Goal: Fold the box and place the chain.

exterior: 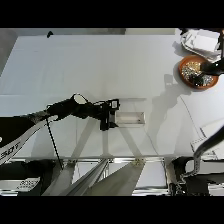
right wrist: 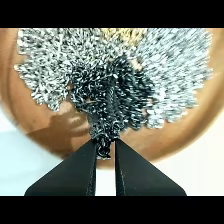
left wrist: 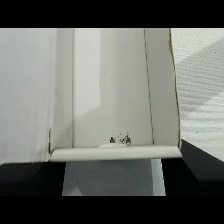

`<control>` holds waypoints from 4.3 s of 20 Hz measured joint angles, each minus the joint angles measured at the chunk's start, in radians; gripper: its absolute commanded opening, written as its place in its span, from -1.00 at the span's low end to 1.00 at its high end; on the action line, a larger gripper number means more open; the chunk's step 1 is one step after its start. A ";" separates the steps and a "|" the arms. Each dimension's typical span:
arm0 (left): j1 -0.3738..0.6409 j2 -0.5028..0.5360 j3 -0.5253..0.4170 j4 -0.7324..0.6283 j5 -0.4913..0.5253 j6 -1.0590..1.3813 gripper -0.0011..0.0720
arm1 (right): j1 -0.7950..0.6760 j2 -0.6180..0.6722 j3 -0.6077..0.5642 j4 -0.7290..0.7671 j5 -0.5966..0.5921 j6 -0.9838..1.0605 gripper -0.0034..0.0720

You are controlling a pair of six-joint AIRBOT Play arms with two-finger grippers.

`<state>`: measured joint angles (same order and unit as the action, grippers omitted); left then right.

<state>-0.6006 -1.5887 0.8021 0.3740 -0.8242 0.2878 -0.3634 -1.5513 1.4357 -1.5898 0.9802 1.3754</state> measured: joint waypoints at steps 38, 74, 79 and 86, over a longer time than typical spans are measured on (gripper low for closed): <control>0.000 0.000 0.000 0.000 0.000 0.000 -0.40 | 0.636 0.577 -0.188 0.512 0.577 -0.143 -0.88; 0.000 0.000 0.000 0.000 -0.003 0.000 -0.40 | 0.760 0.638 -0.734 0.495 -0.095 -0.063 -0.38; 0.000 0.000 0.000 0.000 -0.003 0.000 -0.40 | 0.424 0.737 -0.734 0.388 -0.079 -0.063 -0.11; -0.001 0.000 0.000 0.000 -0.003 0.000 -0.40 | 0.090 0.512 -0.723 0.321 -0.259 -0.021 -0.11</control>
<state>-0.6014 -1.5887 0.8021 0.3740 -0.8268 0.2878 -0.2733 -1.0397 0.7132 -1.2690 0.7212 1.3540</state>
